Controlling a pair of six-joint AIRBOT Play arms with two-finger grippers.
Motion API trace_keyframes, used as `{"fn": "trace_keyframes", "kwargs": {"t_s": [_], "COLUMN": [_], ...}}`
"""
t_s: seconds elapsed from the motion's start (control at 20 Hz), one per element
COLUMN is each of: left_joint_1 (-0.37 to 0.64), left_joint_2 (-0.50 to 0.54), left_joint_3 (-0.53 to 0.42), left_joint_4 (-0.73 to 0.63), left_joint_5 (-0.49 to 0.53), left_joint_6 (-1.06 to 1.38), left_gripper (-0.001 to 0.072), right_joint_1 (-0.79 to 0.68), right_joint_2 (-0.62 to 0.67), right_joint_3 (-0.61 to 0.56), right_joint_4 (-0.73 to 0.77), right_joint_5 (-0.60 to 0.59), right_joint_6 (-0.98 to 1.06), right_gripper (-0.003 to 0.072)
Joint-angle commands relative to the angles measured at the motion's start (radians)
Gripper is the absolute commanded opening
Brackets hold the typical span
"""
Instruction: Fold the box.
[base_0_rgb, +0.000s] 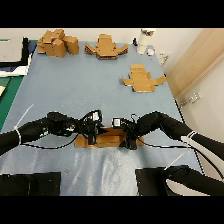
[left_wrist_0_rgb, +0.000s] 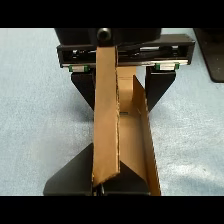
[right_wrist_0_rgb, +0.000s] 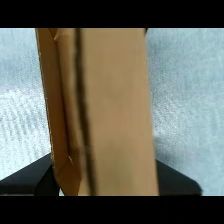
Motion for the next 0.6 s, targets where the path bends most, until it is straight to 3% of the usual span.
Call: {"fn": "trace_keyframes", "kwargs": {"t_s": [0.0, 0.35, 0.45, 0.55], "left_joint_1": [0.0, 0.003, 0.003, 0.003], "left_joint_2": [0.0, 0.023, 0.052, 0.084], "left_joint_3": [0.0, 0.0, 0.0, -0.001], "left_joint_4": [0.0, 0.001, 0.005, 0.045], "left_joint_5": [-0.004, 0.024, 0.068, 0.132], "left_joint_6": [0.0, -0.045, -0.145, -0.272], "left_gripper": [0.0016, 0.0029, 0.0406, 0.043], "right_joint_1": [0.001, 0.001, 0.001, 0.001], "right_joint_2": [0.0, 0.0, 0.0, 0.0], "right_joint_3": [0.0, 0.0, 0.0, 0.0], "right_joint_4": [0.0, 0.0, -0.001, -0.001], "right_joint_5": [0.0, -0.003, -0.003, -0.003], "right_joint_6": [0.0, 0.0, 0.0, 0.0], "right_gripper": [0.0523, 0.0523, 0.0523, 0.0523]}}
